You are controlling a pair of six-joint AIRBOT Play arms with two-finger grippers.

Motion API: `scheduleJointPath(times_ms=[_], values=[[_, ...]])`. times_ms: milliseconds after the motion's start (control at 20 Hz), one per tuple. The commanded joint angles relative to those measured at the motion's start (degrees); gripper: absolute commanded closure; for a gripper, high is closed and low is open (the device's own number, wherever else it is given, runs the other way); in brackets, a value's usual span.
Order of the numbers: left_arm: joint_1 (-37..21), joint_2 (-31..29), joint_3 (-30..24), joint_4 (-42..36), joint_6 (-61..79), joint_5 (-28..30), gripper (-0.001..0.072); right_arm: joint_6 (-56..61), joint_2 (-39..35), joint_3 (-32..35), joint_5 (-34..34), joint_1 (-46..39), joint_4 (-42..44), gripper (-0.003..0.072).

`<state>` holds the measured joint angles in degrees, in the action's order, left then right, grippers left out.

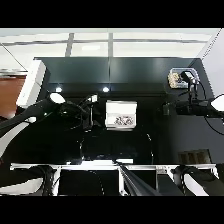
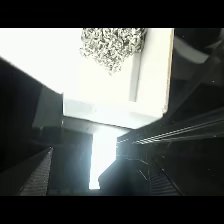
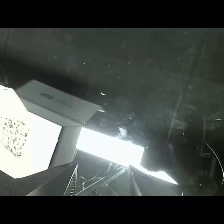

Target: Fold the box and place the chain.

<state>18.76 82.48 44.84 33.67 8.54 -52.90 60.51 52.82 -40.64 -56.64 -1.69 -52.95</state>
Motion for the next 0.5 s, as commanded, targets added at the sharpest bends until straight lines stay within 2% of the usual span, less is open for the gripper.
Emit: scheduleJointPath(times_ms=[0,200,450], values=[[1.16,2.49,1.42,-2.67,2.86,0.37,-0.0004,0.15,-0.02,-0.04,0.44,0.02,-0.13,0.0306],[1.25,2.80,1.70,-5.25,4.15,0.22,-0.0003,0.15,-0.02,-0.04,1.79,0.02,-0.94,0.0306],[2.91,2.80,1.75,-4.26,4.20,0.44,-0.0003,0.15,-0.02,-0.04,1.81,0.02,-0.94,0.0306]])
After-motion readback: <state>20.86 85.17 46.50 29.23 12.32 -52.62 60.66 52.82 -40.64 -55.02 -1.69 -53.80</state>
